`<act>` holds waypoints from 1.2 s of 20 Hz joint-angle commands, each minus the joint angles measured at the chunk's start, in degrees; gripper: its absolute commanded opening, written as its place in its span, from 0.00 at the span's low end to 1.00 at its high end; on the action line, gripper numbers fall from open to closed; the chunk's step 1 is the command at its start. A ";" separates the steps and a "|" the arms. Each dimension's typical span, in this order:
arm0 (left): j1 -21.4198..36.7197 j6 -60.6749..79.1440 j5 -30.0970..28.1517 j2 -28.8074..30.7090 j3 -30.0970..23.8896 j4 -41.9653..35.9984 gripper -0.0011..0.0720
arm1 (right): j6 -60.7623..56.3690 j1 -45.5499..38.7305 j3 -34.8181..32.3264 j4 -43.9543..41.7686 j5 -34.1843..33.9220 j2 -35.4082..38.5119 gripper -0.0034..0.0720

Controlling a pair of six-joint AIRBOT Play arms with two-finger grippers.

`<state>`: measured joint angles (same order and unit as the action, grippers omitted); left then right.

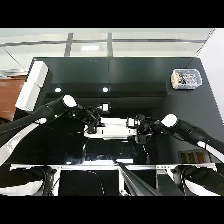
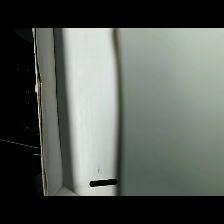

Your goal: Fold the box and place the chain.

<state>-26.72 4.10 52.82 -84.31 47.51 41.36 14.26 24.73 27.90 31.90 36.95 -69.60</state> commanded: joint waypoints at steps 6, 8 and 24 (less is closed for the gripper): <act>0.02 -20.33 0.44 0.72 3.48 13.57 0.98 | -0.37 0.02 0.04 -0.17 -0.79 0.00 0.70; 0.02 -26.69 3.15 2.32 5.49 18.51 0.98 | -0.35 0.02 0.04 -0.15 -0.76 0.00 0.70; 3.65 -45.86 22.86 18.69 -10.84 -13.20 0.05 | -0.33 0.02 0.04 -0.11 -0.74 0.00 0.07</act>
<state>-20.93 -43.68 75.48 -65.65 42.78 42.39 13.93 24.73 27.94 31.77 36.14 -69.60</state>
